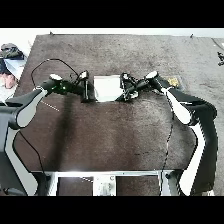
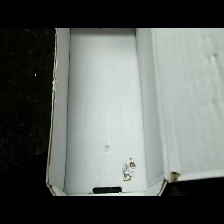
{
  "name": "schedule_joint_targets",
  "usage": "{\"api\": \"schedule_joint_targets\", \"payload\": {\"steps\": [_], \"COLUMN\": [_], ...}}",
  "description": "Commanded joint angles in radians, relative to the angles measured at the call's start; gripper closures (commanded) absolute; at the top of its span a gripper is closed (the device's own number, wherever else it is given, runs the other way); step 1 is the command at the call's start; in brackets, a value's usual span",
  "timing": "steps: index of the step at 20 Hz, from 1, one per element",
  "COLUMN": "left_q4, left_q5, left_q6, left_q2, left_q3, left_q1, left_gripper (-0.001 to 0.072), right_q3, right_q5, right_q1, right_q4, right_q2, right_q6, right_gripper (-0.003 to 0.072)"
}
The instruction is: Fold the box and place the chain.
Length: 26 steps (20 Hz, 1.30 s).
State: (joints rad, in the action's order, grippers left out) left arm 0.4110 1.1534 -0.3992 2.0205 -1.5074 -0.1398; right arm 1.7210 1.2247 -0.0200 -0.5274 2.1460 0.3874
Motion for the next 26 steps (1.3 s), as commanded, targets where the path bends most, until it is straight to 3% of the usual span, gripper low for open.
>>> {"api": "schedule_joint_targets", "payload": {"steps": [1,7,15,26], "left_q4": [-0.001,-0.089,-0.069,-0.073], "left_q5": [-0.062,-0.043,-0.008,-0.035], "left_q6": [-0.050,-0.126,-0.107,-0.096], "left_q2": [0.021,0.032,0.033,0.045], "left_q3": [0.000,-0.001,-0.001,-0.001], "left_q1": [-0.007,-0.011,-0.018,-0.024], "left_gripper": [-0.0011,-0.0011,-0.0011,-0.0011], "right_q3": [0.001,0.001,0.001,0.001], "right_q5": [0.002,0.002,0.002,0.002], "right_q1": [0.001,0.001,0.001,0.001], "right_q4": [0.000,0.000,0.000,0.000], "right_q2": [0.001,0.001,0.001,0.001], "right_q6": [0.002,0.002,0.002,0.002], "right_gripper": [0.0307,0.0308,0.0308,0.0308]}}
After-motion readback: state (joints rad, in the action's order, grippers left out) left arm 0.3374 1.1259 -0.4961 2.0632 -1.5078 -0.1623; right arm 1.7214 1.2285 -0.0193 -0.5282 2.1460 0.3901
